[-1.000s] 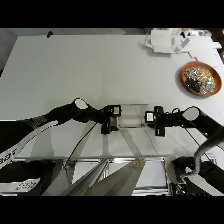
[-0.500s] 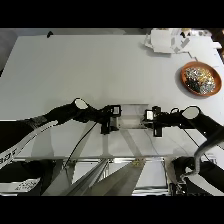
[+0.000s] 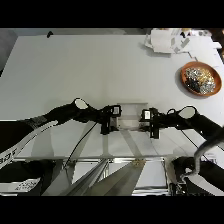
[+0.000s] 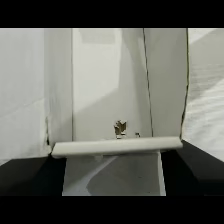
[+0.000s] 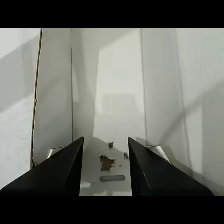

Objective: Fold the box and place the chain.

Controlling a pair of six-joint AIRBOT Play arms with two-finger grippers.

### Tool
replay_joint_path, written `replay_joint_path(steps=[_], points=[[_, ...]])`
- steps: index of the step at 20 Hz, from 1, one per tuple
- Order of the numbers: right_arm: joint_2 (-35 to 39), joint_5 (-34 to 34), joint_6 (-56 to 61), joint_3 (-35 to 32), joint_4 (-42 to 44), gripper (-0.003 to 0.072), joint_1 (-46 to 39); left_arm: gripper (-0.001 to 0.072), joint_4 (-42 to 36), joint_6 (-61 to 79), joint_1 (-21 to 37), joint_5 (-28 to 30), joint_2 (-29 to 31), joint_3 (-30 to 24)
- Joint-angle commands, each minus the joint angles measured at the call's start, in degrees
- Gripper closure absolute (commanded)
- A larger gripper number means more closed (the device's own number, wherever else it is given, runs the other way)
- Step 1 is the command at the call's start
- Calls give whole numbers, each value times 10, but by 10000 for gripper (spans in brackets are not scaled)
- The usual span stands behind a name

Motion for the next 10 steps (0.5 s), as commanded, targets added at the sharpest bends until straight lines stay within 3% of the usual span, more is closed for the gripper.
replay_joint_path(steps=[1,4,5,7,10], points=[[42,1,74,0,-33,350,-32,568,0,0,0,2,0,0],[122,30,181,0,-96,355,-85,568,0,0,0,2,0,0],[146,46,216,0,-107,433,-100,568,0,0,0,2,0,0],[179,70,285,0,-107,666,-115,568,0,0,0,2,0,0],[187,64,439,0,-127,667,-118,568,0,0,0,2,0,0]])
